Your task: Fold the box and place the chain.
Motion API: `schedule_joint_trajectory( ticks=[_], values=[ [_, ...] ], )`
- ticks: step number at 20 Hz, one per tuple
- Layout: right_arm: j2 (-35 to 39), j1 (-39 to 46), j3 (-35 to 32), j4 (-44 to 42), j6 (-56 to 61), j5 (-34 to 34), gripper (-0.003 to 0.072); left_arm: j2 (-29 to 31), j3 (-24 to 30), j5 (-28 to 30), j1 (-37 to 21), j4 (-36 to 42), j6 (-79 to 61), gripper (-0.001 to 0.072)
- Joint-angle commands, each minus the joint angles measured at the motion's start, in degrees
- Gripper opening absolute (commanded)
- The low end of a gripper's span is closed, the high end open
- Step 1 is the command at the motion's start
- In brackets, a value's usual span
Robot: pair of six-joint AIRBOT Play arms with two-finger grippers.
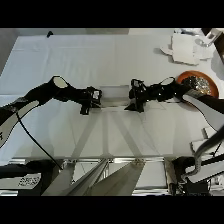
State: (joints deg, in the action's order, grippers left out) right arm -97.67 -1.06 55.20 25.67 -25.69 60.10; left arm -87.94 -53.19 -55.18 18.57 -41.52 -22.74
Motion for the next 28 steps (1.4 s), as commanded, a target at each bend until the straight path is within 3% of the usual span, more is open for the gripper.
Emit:
schedule_joint_trajectory(
  ticks=[1,7,11,12,15,16,20,21,28],
  values=[
    [0.0,0.0,0.0,-0.1,0.1,-0.1,0.0520,-0.1,0.0,-0.9,-0.8,-0.4,4.7,0.0136],
    [0.0,0.0,0.0,-0.1,0.1,-0.1,0.0520,-0.1,0.0,-1.1,-2.3,-5.0,10.8,0.0140],
    [0.0,0.0,0.0,-0.1,0.1,-0.1,0.0520,-0.1,0.0,1.0,-2.3,-5.7,10.9,0.0182],
    [0.0,0.0,0.0,-0.1,0.1,-0.1,0.0520,-0.1,0.0,2.4,-2.3,-5.7,11.3,0.0282],
    [0.0,0.0,0.0,-0.1,0.1,-0.1,0.0520,-0.1,0.0,7.1,-2.3,-5.6,15.5,0.0463],
    [0.0,0.0,0.0,-0.1,0.1,-0.1,0.0520,-0.1,0.0,7.2,-2.3,-5.4,15.4,0.0491],
    [0.0,0.0,0.0,-0.1,0.1,-0.1,0.0520,-0.1,0.0,3.9,-2.0,-5.3,15.0,0.0478],
    [0.0,0.0,0.0,-0.1,0.1,-0.1,0.0520,-0.1,0.0,2.4,-2.0,-4.4,14.6,0.0428],
    [0.0,0.0,0.0,-0.1,0.1,-0.1,0.0520,-0.1,0.0,-0.8,-2.0,8.2,0.6,0.0384]
  ],
)
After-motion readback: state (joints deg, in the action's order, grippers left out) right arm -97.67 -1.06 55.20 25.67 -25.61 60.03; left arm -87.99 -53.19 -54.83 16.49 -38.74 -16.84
